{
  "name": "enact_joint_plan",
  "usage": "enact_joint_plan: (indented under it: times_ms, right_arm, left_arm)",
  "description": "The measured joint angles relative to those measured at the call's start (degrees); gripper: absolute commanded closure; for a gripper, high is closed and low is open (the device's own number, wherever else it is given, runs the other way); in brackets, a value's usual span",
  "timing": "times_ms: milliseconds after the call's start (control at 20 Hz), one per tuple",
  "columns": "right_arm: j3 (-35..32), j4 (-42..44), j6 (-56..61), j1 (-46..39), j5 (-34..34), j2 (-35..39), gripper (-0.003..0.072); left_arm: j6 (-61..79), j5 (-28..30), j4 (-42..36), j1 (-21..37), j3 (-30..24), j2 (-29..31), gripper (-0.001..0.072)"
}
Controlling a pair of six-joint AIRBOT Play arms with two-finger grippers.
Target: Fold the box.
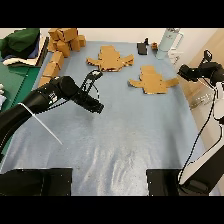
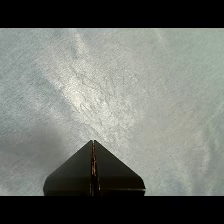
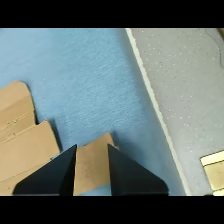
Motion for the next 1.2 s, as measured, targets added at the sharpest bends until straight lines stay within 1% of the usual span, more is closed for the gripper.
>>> enact_joint_plan:
  times_ms: [300, 500, 550, 600, 650, 700, 850, 1000, 1200]
  right_arm:
    - [1.0, -1.3, -0.1, 0.0, 0.3, -3.6, 0.0387]
    - [1.6, -1.4, -0.4, 0.0, -3.4, -4.3, 0.0388]
    - [1.8, -1.4, -0.7, 0.0, -4.8, -4.4, 0.0402]
    - [2.2, -1.4, -1.2, 0.0, -6.1, -4.5, 0.0466]
    - [2.7, -1.2, -2.0, 0.0, -7.6, -4.5, 0.0592]
    - [3.2, -0.8, -2.9, 0.0, -8.7, -4.5, 0.0682]
    - [5.5, 0.9, -6.3, 0.0, -12.2, -4.5, 0.0681]
    - [7.2, 3.4, -9.2, 0.2, -17.2, -3.8, 0.0682]
    - [7.4, 5.6, -10.9, 1.0, -24.8, -1.2, 0.0685]
  left_arm:
    - [0.0, 0.0, 0.0, 0.0, 0.0, 0.0, 0.0695]
    - [0.0, 0.0, 0.0, 0.0, 0.0, 0.0, 0.0695]
    - [0.0, 0.0, 0.0, 0.0, 0.0, 0.0, 0.0695]
    - [0.0, 0.0, 0.0, 0.0, 0.0, 0.0, 0.0695]
    - [0.0, 0.0, 0.0, 0.0, 0.0, 0.0, 0.0695]
    - [0.0, 0.0, 0.0, 0.0, 0.0, 0.0, 0.0695]
    - [0.0, 0.0, 0.0, 0.0, 0.0, 0.0, 0.0696]
    - [0.0, 0.0, 0.0, 0.0, 0.0, 0.0, 0.0695]
    - [0.0, 0.0, 0.0, 0.0, 0.0, 0.0, 0.0695]
